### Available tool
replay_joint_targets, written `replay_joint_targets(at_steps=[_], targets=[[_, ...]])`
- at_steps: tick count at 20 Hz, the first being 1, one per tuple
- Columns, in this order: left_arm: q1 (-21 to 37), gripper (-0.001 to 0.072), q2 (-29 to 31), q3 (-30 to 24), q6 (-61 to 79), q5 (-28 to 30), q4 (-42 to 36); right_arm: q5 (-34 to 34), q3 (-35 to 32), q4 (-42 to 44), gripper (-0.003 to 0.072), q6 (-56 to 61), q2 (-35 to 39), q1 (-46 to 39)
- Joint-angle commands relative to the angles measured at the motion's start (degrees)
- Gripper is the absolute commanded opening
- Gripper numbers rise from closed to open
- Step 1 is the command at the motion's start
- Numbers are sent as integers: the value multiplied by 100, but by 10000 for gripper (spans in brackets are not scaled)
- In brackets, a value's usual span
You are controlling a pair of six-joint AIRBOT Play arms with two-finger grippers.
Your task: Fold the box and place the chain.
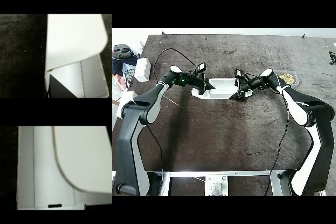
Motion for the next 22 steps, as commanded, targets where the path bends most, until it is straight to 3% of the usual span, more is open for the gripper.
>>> replay_joint_targets(at_steps=[1,8,14,15,22], targets=[[0,13,-2,0,-2,7,-2,-37,0,-59,658,-2,-4,4],[0,13,-2,0,-2,7,-2,-31,2,-24,645,4,-83,4],[0,13,-4,0,-2,9,-2,-33,2,-13,508,7,-83,-22],[0,13,-2,0,-2,9,-2,-35,2,-13,438,9,-83,-24],[0,13,-4,0,-2,9,-2,-229,2,-13,442,4,-83,-22]])
